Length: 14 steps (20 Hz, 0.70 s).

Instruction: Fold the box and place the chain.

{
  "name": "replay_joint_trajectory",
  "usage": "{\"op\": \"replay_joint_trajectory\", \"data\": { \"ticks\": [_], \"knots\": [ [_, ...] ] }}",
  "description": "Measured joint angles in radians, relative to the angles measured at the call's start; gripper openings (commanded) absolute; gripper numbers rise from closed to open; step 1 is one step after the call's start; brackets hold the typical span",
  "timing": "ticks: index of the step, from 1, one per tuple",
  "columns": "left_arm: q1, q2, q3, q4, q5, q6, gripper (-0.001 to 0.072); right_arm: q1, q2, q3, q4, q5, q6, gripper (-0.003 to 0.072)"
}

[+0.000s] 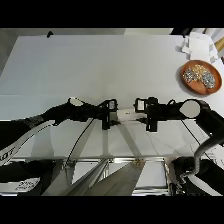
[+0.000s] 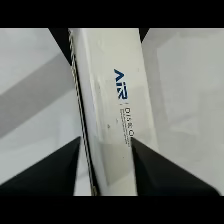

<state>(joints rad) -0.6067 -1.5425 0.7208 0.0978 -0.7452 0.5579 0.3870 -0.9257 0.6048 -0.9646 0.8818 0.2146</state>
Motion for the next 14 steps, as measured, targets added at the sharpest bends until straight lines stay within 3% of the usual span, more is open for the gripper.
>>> {"op": "replay_joint_trajectory", "data": {
  "ticks": [2, 3, 5, 6, 14],
  "knots": [
    [0.0, 0.0, 0.0, 0.0, 0.0, 0.0, 0.0031, 0.0, 0.023, 0.0, 0.006, 0.006, 0.03, 0.043],
    [0.0, 0.0, 0.0, 0.0, 0.0, 0.0, 0.0031, 0.0, 0.032, 0.0, 0.013, 0.01, 0.048, 0.0349],
    [0.0, 0.0, 0.0, 0.0, 0.0, 0.0, 0.0031, 0.0, 0.039, -0.007, 0.042, 0.005, 0.077, 0.0061],
    [0.0, 0.0, 0.0, 0.0, 0.0, 0.0, 0.0031, -0.001, 0.039, -0.016, 0.068, -0.006, 0.088, 0.0015],
    [0.0, 0.0, 0.0, 0.0, 0.0, 0.0, 0.0031, -0.002, 0.001, -0.096, 0.219, -0.135, 0.111, 0.0015]
  ]
}}
